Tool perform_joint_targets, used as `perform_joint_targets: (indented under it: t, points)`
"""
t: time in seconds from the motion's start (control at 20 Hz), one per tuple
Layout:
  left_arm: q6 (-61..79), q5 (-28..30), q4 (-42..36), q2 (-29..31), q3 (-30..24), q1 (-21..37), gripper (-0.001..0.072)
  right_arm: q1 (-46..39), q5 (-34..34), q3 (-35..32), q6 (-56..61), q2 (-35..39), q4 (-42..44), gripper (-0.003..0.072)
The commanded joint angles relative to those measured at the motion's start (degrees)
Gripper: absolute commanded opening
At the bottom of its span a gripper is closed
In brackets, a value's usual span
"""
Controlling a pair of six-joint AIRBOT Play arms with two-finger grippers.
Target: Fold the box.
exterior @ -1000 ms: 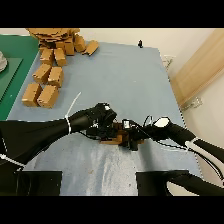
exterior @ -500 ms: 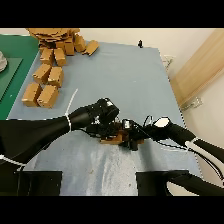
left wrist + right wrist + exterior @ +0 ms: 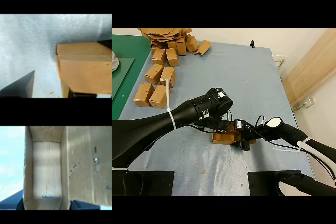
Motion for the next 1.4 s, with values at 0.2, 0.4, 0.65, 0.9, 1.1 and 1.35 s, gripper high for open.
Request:
perform_joint_targets:
  t: [0.2,0.4,0.65,0.9,1.1,1.35]
  points:
    - [0.59,-12.26,4.09,5.01,0.24,-0.22,0.0286,-0.02,0.0,-0.02,0.0,0.02,0.0,0.0542]
    - [-0.28,-20.83,25.81,11.91,-5.64,-0.39,0.0013,-0.02,0.02,-0.02,0.0,0.02,0.0,0.0542]
    - [28.52,14.99,12.46,22.49,-24.94,11.52,0.0009,-0.02,0.0,-0.02,0.0,0.02,0.0,0.0542]
    - [88.54,36.79,-30.05,17.46,-27.61,34.25,0.001,-0.02,0.02,-0.02,0.0,0.02,0.0,0.0542]
    - [115.34,38.38,-47.08,10.43,-27.63,41.83,0.0011,-0.02,0.02,-0.02,0.0,0.02,0.0,0.0542]
    - [133.76,34.71,-58.12,12.55,-32.44,38.14,0.0009,-0.02,0.0,-0.02,0.0,0.02,0.0,0.0542]
